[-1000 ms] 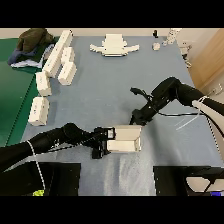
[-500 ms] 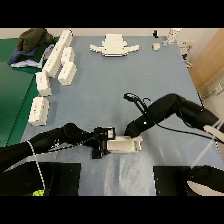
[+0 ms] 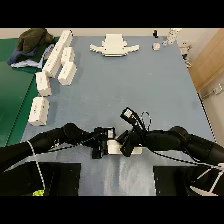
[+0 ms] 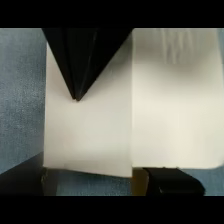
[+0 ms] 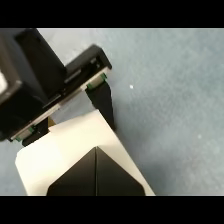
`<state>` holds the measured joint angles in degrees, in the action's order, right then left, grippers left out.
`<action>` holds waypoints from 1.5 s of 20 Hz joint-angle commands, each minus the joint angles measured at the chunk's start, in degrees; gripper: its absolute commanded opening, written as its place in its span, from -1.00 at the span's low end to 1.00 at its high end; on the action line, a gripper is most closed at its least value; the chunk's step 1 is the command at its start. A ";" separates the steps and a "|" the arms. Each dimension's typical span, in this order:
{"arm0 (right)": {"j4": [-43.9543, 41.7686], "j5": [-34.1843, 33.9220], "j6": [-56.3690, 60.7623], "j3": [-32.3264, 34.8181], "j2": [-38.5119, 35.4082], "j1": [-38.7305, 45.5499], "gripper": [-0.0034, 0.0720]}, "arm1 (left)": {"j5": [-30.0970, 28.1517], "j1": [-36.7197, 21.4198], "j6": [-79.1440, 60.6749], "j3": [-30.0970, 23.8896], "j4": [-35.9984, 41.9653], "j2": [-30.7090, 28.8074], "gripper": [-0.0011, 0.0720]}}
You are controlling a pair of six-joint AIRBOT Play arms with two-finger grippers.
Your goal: Fold the box.
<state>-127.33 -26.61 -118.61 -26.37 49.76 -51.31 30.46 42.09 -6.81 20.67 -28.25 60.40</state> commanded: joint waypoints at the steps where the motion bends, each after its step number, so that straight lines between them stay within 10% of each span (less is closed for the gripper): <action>1: 2.49 7.28 -0.87 0.98 -1.14 -2.75 -0.90 | -0.04 0.02 -0.02 0.04 -0.02 -0.02 0.45; 11: 14.53 -14.27 -10.91 -1.51 -4.13 -2.75 0.60 | -0.02 0.02 -0.02 0.04 -0.02 -0.02 0.45; 30: 26.05 -12.94 -14.86 -5.88 -4.09 -2.75 0.42 | -0.02 0.02 0.00 0.04 -0.02 -0.02 0.45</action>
<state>-102.65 -39.90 -133.60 -31.92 45.69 -54.06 30.46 42.09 -6.76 20.67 -28.23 60.40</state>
